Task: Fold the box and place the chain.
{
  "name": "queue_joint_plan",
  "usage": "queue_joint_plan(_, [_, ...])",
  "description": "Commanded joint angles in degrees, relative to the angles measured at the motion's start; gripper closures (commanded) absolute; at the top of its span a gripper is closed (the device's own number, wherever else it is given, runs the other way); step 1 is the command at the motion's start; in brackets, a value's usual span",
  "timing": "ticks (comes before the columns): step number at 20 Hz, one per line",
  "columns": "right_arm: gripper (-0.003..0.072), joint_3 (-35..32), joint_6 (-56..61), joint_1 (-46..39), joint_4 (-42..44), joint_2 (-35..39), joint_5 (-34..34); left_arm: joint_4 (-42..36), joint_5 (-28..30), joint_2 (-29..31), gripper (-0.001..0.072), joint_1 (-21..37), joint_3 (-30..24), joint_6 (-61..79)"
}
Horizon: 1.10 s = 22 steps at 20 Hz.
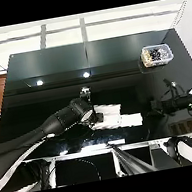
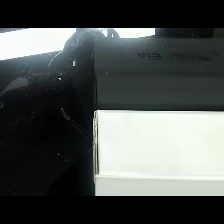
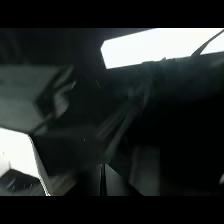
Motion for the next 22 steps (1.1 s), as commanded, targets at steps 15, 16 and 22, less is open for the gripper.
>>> queue_joint_plan(15, [0.0064,3.0,-26.1,17.6,25.7,-9.7,6.0,0.0,-0.2,0.0,0.0680,0.0,0.0,0.0])
queue_joint_plan(16, [0.0064,3.5,-25.4,18.0,25.8,-9.7,5.8,0.0,-0.2,0.0,0.0680,0.0,0.0,0.0])
queue_joint_plan(22, [0.0067,4.9,-14.9,26.8,25.3,-9.7,-4.1,0.0,-0.2,0.0,0.0680,0.0,0.0,0.0])
